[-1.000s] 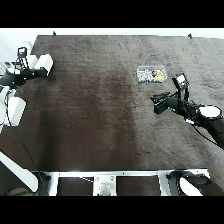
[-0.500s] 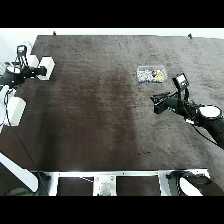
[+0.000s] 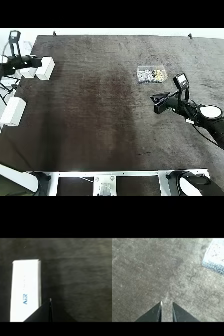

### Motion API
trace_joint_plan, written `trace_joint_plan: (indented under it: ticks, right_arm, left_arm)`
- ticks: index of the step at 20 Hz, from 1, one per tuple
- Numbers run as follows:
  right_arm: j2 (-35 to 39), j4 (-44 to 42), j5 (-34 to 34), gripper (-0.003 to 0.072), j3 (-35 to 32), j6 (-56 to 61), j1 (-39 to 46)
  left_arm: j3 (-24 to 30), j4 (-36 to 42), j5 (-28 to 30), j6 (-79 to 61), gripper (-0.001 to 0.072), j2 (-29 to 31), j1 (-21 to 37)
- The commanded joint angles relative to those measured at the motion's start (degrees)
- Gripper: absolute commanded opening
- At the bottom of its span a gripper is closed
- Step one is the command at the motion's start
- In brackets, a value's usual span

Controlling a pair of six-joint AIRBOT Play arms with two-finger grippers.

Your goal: Fold the box and place the chain.

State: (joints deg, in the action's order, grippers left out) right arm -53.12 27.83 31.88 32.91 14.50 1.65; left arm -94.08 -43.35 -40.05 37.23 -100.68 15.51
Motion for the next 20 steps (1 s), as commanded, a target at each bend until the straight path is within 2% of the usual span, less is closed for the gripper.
trace_joint_plan:
  ticks: [1, 4, 6, 11, 15, 17, 20]
  right_arm:
    - [2.29, -0.02, 0.02, 0.016, 0.07, 0.02, 0.0]
    - [7.17, -0.02, -0.52, 0.016, 0.0, 0.42, 0.0]
    - [10.47, 0.0, -3.58, 0.016, -0.5, 3.06, 0.0]
    - [17.86, -0.04, -8.37, 0.016, -3.26, 5.81, -0.02]
    - [25.51, -0.72, -11.91, 0.016, -8.0, 8.07, -0.13]
    - [29.66, -0.76, -12.11, 0.016, -10.82, 8.07, -0.13]
    - [35.39, -0.85, -13.09, 0.016, -15.8, 8.11, -0.13]
  left_arm:
    - [-0.04, 5.77, -7.45, -3.54, 0.002, 6.54, -0.13]
    - [2.21, 10.8, -8.66, -9.84, 0.0017, 14.62, -0.13]
    - [8.2, 15.65, -6.49, -16.46, 0.0017, 22.27, -0.13]
    - [34.07, 30.53, 2.47, -36.52, 0.0017, 44.3, -0.13]
    - [56.52, 41.62, 3.13, -50.75, 0.0017, 62.18, -0.11]
    - [65.94, 43.76, 3.06, -53.4, 0.0018, 70.62, -0.11]
    - [76.37, 43.8, 3.08, -53.33, 0.0018, 80.52, -0.11]
